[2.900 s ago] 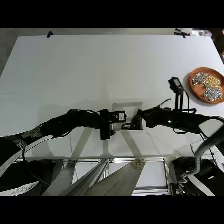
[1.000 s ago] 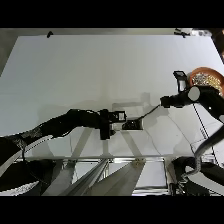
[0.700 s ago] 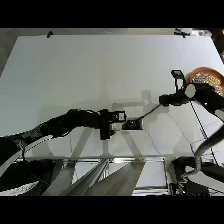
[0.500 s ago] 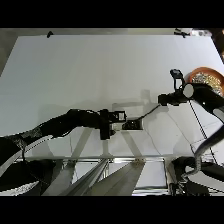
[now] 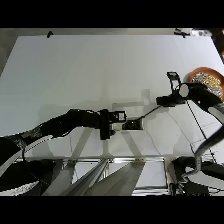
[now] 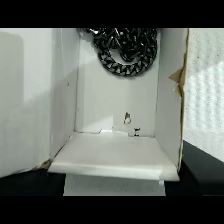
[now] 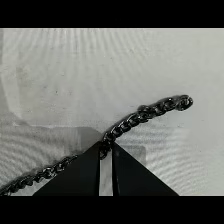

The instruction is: Fold the box and place the chain.

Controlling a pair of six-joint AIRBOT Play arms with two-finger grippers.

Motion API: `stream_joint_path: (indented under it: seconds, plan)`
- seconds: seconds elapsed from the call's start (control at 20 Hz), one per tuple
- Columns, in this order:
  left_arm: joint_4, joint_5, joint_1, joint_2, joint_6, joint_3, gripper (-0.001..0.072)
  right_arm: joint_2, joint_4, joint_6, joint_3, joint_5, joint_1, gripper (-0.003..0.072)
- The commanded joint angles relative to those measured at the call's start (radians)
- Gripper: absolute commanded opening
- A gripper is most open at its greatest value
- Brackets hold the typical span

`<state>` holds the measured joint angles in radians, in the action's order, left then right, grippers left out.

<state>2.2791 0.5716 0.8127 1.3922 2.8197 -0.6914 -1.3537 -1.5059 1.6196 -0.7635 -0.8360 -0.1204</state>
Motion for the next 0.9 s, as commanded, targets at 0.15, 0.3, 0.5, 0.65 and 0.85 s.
stream_joint_path:
  seconds: [0.15,0.3,0.5,0.65,0.85]
  plan:
    - [0.000,0.000,-0.001,0.001,0.000,0.000,0.0255,0.018,0.014,-0.006,0.001,-0.021,-0.003,0.0016]
    - [0.000,0.000,0.000,0.001,0.000,0.000,0.0255,0.091,0.039,-0.044,0.001,-0.027,-0.017,0.0016]
    - [0.000,0.000,0.000,0.001,0.000,0.000,0.0255,0.264,0.047,-0.053,0.001,-0.057,-0.090,0.0016]
    - [0.000,0.000,-0.001,0.001,0.000,0.000,0.0255,0.427,0.047,-0.053,0.001,-0.077,-0.186,0.0015]
    - [-0.001,0.000,-0.001,0.001,0.000,0.000,0.0255,0.605,0.047,-0.018,0.001,-0.077,-0.318,0.0015]
